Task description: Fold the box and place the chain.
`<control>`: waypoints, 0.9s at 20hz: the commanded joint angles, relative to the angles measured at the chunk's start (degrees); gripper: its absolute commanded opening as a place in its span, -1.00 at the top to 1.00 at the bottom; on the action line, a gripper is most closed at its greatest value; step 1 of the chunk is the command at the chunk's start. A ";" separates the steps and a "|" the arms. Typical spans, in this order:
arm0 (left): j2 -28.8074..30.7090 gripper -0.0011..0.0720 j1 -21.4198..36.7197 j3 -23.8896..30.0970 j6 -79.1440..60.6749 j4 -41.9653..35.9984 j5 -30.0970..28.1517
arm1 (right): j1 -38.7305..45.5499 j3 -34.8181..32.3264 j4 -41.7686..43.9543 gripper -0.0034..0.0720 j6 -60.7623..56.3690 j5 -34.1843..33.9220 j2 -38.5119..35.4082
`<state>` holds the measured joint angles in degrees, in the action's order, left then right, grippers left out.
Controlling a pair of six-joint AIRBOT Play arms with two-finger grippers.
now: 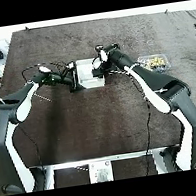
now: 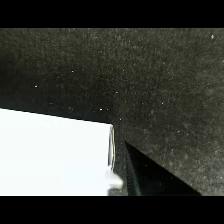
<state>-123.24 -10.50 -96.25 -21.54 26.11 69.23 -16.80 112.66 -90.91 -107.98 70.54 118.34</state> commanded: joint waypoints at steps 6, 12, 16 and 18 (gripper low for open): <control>-0.02 0.13 0.02 0.00 0.07 -0.04 -0.04 | -0.09 0.04 0.00 -0.63 6.36 3.65 -6.03; -0.02 0.13 0.02 0.00 0.07 -0.04 -0.04 | -0.09 -4.72 -0.07 -0.63 14.86 -5.55 -18.71; -0.02 0.13 0.02 0.00 0.07 -0.04 -0.07 | 0.31 -26.80 -1.03 -0.62 14.78 -28.39 -35.28; -0.02 0.13 0.02 0.00 0.07 -0.04 -0.07 | 1.88 -41.44 -1.25 -0.62 13.00 -40.54 -43.54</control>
